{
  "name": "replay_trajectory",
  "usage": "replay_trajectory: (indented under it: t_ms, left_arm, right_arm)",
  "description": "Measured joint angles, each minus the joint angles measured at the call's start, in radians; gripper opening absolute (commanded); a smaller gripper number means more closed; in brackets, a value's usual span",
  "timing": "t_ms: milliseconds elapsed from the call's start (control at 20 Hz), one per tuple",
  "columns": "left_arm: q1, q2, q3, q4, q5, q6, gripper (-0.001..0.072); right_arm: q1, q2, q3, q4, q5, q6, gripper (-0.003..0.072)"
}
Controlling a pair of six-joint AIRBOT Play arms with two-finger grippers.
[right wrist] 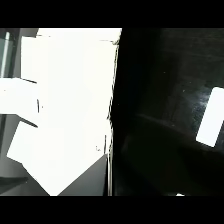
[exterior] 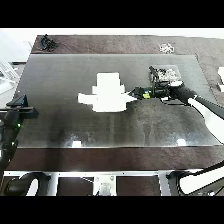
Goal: Fold the box and place the chain.
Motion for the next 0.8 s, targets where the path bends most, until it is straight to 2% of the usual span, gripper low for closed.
replay_trajectory:
  t_ms: [50, 100, 200, 600, 800]
  left_arm:
    - [0.0, 0.0, 0.0, 0.001, -0.001, 0.0, 0.0431]
    - [0.0, 0.0, 0.0, 0.001, -0.003, 0.0, 0.0719]
    - [0.0, 0.0, 0.0, 0.0, -0.015, -0.002, 0.0598]
    - [0.0, 0.0, 0.01, -0.001, -0.093, -0.001, 0.0602]
    - [0.0, -0.062, 0.088, -0.002, -0.145, 0.042, 0.0603]
  right_arm:
    - [0.002, -0.003, 0.0, -0.001, -0.005, -0.003, -0.0001]
    - [0.003, -0.005, 0.0, -0.001, -0.008, -0.007, -0.0001]
    - [0.005, -0.007, 0.001, -0.001, -0.012, -0.011, -0.0001]
    - [0.005, -0.012, 0.001, -0.002, -0.018, -0.01, 0.0]
    - [0.005, -0.012, 0.001, -0.002, -0.023, -0.003, 0.0]
